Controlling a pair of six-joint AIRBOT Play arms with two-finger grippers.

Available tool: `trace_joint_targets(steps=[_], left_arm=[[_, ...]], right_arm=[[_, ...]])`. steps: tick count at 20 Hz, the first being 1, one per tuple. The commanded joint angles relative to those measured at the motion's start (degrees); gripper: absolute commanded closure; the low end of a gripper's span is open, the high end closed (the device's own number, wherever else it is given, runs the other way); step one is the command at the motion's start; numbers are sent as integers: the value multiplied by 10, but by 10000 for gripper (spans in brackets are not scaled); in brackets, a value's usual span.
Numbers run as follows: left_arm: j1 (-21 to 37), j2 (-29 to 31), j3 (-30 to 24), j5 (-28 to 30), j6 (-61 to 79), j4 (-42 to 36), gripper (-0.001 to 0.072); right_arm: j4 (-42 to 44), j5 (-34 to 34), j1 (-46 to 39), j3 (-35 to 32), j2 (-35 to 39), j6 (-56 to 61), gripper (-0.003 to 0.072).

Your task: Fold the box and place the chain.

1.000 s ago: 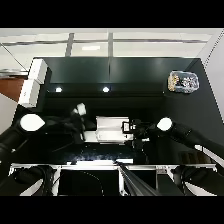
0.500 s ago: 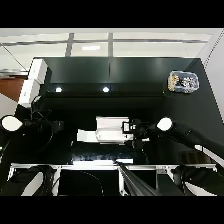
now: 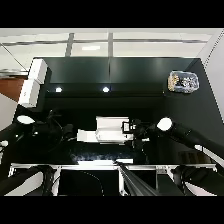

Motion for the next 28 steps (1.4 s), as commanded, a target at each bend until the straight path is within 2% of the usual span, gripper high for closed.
trace_joint_targets(steps=[1, 5, 6, 7, 8, 9, 10, 13, 15, 22, 28], left_arm=[[-56, -28, -1, 33, 29, -44, 678], [-90, -28, -1, 57, 19, -69, 676], [-90, -26, 1, 52, 19, -74, 652], [-90, -24, 7, 43, 19, -71, 517], [-89, -22, 15, 27, 23, -67, 327], [-89, -21, 25, 7, 31, -68, 96], [-89, -21, 35, -12, 31, -67, 1], [-99, -21, 66, -60, 31, -68, 1], [-126, -21, 80, -61, 27, -68, 2], [-204, -21, 95, 13, -42, -62, 6], [-292, 1, 98, 160, -201, 14, 26]], right_arm=[[0, 0, 0, 0, 0, 0, 213], [0, 0, 0, 0, 0, 0, 213], [0, 0, 0, 0, 0, 0, 213], [0, 0, 0, 0, 0, 0, 213], [0, 0, 0, 0, 0, 0, 213], [0, 0, 0, 0, 0, 0, 213], [0, 0, 0, 0, 0, 0, 213], [0, 0, 0, 0, 0, 0, 213], [0, 0, 0, 0, 0, 0, 213], [0, 0, 0, 0, 0, 0, 213], [0, 0, 0, 0, 0, 0, 213]])
